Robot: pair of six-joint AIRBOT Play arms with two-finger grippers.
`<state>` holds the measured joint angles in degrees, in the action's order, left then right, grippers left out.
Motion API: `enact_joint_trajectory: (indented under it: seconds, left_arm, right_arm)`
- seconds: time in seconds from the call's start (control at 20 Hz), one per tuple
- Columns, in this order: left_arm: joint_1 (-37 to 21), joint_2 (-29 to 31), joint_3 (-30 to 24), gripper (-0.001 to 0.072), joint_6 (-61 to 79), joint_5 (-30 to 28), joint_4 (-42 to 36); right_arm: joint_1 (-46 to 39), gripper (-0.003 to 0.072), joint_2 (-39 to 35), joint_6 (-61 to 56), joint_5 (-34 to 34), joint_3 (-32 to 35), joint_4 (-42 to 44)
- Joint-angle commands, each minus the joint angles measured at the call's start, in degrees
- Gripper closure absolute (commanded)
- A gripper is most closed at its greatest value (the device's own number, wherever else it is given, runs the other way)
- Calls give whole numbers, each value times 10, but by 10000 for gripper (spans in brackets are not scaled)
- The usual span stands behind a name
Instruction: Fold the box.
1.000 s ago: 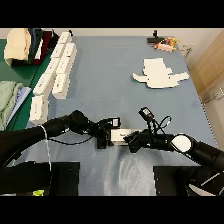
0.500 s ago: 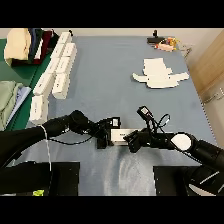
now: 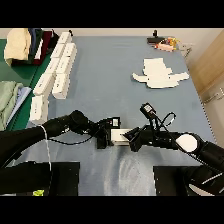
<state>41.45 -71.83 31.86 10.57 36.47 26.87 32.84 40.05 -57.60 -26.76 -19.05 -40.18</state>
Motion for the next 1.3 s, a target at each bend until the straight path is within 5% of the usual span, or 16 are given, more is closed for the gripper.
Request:
enact_joint_trajectory:
  seconds: [0.0, 0.15, 0.35, 0.7, 1.25]
  left_arm:
    - [0, 0, 0, 184, 1, 0, 0]
    - [0, 0, 0, 184, 1, 0, 0]
    - [0, 0, 0, 184, 1, 0, 0]
    - [0, 0, 0, 184, 1, 0, 0]
    - [-28, 43, 2, 184, -52, -5, 12]
  right_arm:
    - [-2, 684, -2, -5, -2, -5, -36]
    - [-29, 684, 0, -166, -37, -47, -260]
    - [-83, 683, 48, -336, -217, -179, -568]
    - [-156, 683, 210, -404, -407, -320, -590]
    - [-155, 683, 233, -404, -407, -321, -584]
